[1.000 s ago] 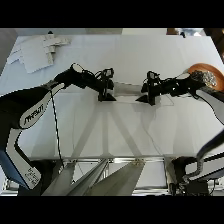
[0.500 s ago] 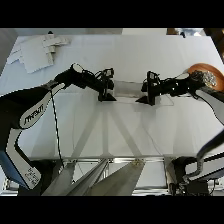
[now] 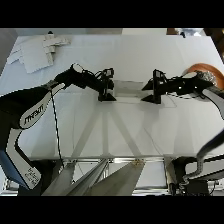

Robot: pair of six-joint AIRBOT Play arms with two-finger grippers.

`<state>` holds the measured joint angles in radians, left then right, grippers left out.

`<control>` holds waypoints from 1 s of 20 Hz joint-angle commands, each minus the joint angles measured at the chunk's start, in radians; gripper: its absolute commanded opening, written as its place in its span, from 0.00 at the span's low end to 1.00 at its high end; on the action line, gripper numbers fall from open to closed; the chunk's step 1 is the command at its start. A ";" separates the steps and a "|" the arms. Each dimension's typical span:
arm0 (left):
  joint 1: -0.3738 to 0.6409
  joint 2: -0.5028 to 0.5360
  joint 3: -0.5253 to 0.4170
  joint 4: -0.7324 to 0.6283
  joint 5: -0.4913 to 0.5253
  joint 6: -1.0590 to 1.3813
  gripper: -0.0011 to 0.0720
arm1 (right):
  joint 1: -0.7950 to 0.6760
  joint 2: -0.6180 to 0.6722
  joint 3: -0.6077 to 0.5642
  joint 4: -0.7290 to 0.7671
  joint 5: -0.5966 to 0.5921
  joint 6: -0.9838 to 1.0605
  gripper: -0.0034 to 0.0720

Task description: Fold the box and place the chain.

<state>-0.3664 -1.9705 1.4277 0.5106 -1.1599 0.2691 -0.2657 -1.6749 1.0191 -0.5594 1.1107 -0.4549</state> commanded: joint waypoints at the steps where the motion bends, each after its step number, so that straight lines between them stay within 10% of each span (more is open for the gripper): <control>1: 0.001 0.000 0.000 -0.001 0.004 -0.005 0.03 | -0.060 0.035 0.000 -0.038 0.034 0.056 0.84; 5: 0.001 0.000 0.000 -0.002 0.004 -0.005 0.03 | -0.119 0.080 0.001 -0.051 0.124 0.146 0.77; 8: 0.001 0.000 0.000 -0.001 0.004 -0.005 0.03 | -0.117 0.111 0.001 -0.048 0.279 0.171 0.06; 15: 0.001 0.000 0.000 -0.001 0.004 -0.005 0.03 | 0.079 0.133 0.001 0.037 0.217 0.422 0.06; 20: 0.001 0.000 0.000 -0.001 0.004 -0.005 0.03 | 0.152 0.133 0.001 0.326 -0.037 0.505 0.05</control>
<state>-0.3664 -1.9705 1.4277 0.5095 -1.1561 0.2642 -0.1516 -1.5433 1.0187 -0.4015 1.2293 -0.0113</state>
